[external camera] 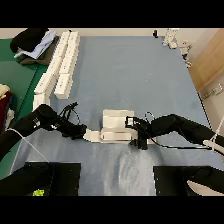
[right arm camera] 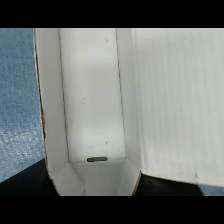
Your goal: Fold the box.
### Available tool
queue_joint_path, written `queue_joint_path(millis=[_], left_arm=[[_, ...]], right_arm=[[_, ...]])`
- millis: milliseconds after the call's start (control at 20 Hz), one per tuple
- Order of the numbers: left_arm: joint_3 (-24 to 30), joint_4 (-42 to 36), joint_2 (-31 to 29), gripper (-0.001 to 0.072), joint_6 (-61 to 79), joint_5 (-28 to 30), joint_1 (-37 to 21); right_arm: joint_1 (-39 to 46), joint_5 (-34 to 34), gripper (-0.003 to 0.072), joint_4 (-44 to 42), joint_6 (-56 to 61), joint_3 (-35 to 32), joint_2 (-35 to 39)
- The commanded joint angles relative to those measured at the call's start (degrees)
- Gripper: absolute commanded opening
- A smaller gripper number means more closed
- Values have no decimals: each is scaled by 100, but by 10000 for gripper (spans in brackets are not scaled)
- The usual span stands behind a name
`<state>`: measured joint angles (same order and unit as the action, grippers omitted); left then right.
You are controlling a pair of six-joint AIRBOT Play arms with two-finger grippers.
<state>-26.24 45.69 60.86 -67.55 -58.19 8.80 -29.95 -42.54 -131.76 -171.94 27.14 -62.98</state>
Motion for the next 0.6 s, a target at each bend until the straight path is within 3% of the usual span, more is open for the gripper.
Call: queue_joint_path(millis=[0,550], left_arm=[[15,-116,164,12,13,278,387],[-361,-710,157,12,68,-284,363]], right_arm=[[-2,0,521,-2,0,4,-4],[-2,0,521,-2,0,4,-4]])
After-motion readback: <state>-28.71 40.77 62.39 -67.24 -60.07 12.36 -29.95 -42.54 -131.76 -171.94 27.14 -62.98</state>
